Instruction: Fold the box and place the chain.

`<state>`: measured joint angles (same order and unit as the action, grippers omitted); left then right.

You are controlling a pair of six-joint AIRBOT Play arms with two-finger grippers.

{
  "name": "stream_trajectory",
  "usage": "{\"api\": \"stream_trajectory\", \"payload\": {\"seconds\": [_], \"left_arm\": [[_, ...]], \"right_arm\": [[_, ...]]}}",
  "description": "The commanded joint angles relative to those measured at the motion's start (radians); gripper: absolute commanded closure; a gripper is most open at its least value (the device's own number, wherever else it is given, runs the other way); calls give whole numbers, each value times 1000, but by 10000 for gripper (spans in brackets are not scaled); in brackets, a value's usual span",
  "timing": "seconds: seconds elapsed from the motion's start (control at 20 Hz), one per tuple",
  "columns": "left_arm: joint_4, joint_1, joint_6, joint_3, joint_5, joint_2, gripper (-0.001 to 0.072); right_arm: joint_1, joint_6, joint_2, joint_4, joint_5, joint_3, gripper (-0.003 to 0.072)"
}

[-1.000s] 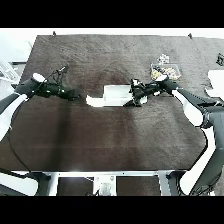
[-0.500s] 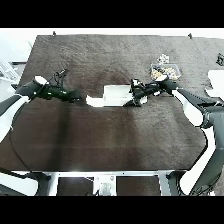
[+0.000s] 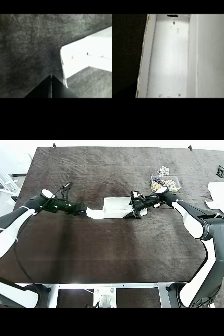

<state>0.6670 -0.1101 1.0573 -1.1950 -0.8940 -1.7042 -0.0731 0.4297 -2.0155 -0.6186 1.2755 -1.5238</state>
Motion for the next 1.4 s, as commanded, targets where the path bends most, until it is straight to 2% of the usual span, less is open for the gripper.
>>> {"api": "stream_trajectory", "payload": {"seconds": [0.0,0.55,0.7,0.95,1.0,1.05,1.35], "left_arm": [[-91,-13,-15,0,1,-47,690],[-270,-52,-125,-2,5,-117,691],[-331,-52,-153,-14,-40,-116,690],[-332,-58,-156,-69,-111,-90,683],[-332,-58,-156,-69,-111,-84,482],[-338,-61,-157,-69,-118,-83,413],[-346,-106,-157,-69,-108,-83,412]], "right_arm": [[0,0,0,0,0,0,106],[0,0,0,0,0,0,107],[0,0,0,0,0,0,107],[0,0,0,0,0,0,106],[0,0,0,0,0,0,106],[0,0,0,0,0,0,107],[0,0,0,0,0,0,107]]}}
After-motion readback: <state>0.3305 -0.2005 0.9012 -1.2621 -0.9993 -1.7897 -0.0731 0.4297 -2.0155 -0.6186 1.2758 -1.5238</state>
